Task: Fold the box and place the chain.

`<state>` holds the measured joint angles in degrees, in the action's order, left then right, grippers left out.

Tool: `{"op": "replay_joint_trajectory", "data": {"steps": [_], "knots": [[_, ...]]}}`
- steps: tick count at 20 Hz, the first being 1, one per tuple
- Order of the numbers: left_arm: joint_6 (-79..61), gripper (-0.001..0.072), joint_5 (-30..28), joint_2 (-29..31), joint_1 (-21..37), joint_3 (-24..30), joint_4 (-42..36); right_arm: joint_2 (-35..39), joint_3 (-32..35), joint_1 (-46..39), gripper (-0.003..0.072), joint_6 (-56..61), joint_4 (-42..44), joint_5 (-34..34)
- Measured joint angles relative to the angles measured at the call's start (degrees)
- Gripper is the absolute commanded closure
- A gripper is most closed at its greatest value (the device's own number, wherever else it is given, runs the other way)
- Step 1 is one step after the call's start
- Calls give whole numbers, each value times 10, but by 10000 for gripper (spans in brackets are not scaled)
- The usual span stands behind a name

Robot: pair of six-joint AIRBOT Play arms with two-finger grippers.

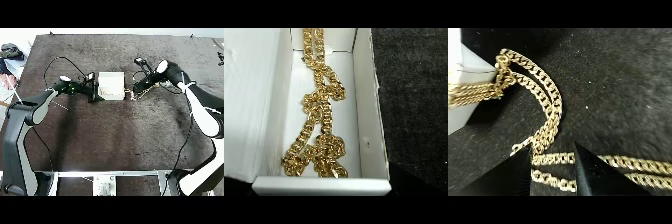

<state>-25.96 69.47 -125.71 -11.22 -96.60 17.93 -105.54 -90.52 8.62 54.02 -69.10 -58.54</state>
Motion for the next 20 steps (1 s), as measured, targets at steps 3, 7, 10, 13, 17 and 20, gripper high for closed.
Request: {"op": "replay_joint_trajectory", "data": {"steps": [3, 7, 10, 13, 17, 20], "knots": [[0, 181, 0, 0, 0, 0, 0, -19, 2, 9, 392, -4, -9, 18], [0, 182, 0, 0, 0, 0, 0, -31, 1, 20, 576, -6, -18, 32], [0, 182, 0, 0, 0, 0, 0, -33, 1, 33, 596, -7, -46, 35], [0, 181, 0, 0, 0, 0, 0, -25, 2, 42, 674, -10, -74, 28], [0, 182, 0, 0, 0, 0, 0, 30, 2, 43, 674, -12, -88, 17], [0, 182, 0, 0, 0, 0, 0, 91, 2, 45, 674, -14, -74, 10]]}}
